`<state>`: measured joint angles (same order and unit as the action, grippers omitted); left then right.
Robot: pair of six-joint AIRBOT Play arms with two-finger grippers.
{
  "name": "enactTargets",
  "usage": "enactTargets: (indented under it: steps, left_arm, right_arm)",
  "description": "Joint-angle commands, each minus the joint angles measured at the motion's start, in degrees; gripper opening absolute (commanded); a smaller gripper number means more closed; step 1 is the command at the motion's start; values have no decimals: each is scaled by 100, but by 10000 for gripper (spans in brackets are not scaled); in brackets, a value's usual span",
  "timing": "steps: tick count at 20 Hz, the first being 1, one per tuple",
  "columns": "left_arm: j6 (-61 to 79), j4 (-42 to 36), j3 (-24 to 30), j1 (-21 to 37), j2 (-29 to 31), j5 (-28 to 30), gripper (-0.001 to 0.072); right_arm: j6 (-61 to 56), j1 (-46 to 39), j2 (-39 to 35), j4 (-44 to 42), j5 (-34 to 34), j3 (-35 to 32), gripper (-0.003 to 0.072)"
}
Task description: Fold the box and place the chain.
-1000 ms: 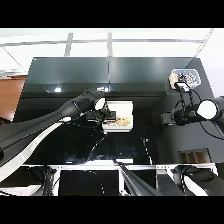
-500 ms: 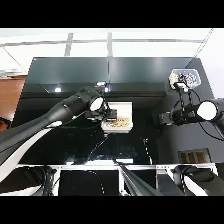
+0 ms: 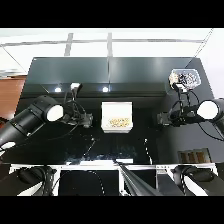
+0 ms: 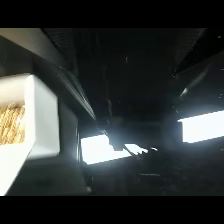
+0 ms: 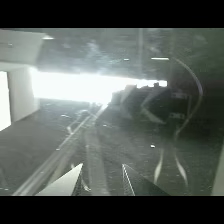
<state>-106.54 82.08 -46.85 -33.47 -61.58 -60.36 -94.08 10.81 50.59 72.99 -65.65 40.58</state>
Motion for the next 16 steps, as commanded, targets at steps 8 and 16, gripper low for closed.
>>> enactTargets:
  steps: [8, 16]
  left_arm:
    - [9460, -2959, 463, 1021, -844, 599, 719]
    - [11554, -4033, 205, 1360, -1805, 466, 719]
  right_arm:
    - [-107, 2, -7, -271, -17, -2, 299]
    - [-105, 2, -7, -273, -11, -2, 299]
